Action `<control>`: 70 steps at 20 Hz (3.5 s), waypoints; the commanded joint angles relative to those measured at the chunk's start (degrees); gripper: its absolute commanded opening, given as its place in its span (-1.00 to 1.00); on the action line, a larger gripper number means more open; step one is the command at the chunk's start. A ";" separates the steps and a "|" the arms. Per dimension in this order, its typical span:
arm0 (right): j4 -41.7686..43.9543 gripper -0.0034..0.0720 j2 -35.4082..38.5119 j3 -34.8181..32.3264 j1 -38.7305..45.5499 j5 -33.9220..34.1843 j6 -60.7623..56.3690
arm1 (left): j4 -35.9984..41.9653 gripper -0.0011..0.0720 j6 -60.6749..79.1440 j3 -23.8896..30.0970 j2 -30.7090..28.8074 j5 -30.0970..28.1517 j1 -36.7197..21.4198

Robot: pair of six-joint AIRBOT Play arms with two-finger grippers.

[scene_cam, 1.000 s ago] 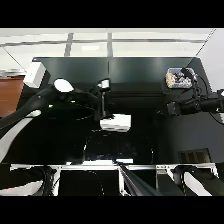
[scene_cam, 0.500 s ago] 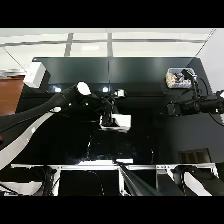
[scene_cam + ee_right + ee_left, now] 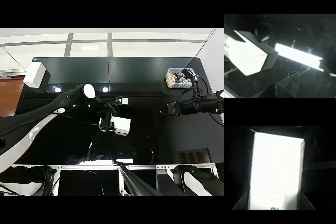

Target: Fold the box and place the chain.

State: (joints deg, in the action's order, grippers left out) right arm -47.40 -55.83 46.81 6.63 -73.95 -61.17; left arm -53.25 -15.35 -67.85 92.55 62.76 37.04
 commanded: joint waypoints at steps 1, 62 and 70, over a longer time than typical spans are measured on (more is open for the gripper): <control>0.02 -0.88 0.04 -0.02 0.04 -0.02 -0.15 | -9.42 0.86 -2.99 -1.79 0.02 -2.23 4.59; -11.15 -0.87 -2.82 -3.63 -15.21 42.03 -3.56 | -15.61 -0.90 -58.12 30.97 -56.02 -9.90 -48.37; -11.17 -0.87 -2.82 -3.63 -15.21 42.03 -3.56 | -10.32 -0.90 -58.53 30.97 -56.04 -9.88 -48.37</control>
State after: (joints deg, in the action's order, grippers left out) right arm -58.46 -58.63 43.20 -8.56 -32.01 -64.75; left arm -64.60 -73.89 -37.30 36.88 53.34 -11.38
